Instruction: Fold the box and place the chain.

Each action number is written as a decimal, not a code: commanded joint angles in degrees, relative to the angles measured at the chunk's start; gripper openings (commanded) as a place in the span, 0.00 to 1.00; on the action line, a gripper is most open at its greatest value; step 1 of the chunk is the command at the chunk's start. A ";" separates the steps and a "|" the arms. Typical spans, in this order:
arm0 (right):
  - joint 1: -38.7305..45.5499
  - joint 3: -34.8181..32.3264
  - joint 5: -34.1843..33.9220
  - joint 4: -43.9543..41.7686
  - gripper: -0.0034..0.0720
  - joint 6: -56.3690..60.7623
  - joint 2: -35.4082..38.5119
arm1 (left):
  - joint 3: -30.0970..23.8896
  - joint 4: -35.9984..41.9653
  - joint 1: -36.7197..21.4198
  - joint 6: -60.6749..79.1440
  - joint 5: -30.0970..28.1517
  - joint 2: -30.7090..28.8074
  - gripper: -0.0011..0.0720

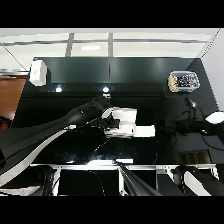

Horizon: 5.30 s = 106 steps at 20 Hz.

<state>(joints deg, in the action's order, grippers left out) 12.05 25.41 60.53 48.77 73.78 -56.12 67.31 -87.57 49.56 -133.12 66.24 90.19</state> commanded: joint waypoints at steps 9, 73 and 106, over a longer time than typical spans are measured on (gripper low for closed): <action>-12.04 -1.81 1.27 -24.72 0.06 -14.82 -10.14 | 0.02 -0.02 -0.07 0.02 0.04 0.02 0.05; -52.46 29.11 3.37 31.82 0.27 55.45 -24.04 | 0.02 -0.02 -0.04 0.00 -0.20 0.02 0.05; -45.86 31.67 10.60 53.46 0.57 45.88 2.80 | 0.02 -0.02 -0.04 0.00 -0.63 0.02 0.05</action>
<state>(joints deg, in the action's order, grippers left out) -36.56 56.99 69.28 88.18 121.64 -62.17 67.31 -87.59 49.54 -133.10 65.60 90.21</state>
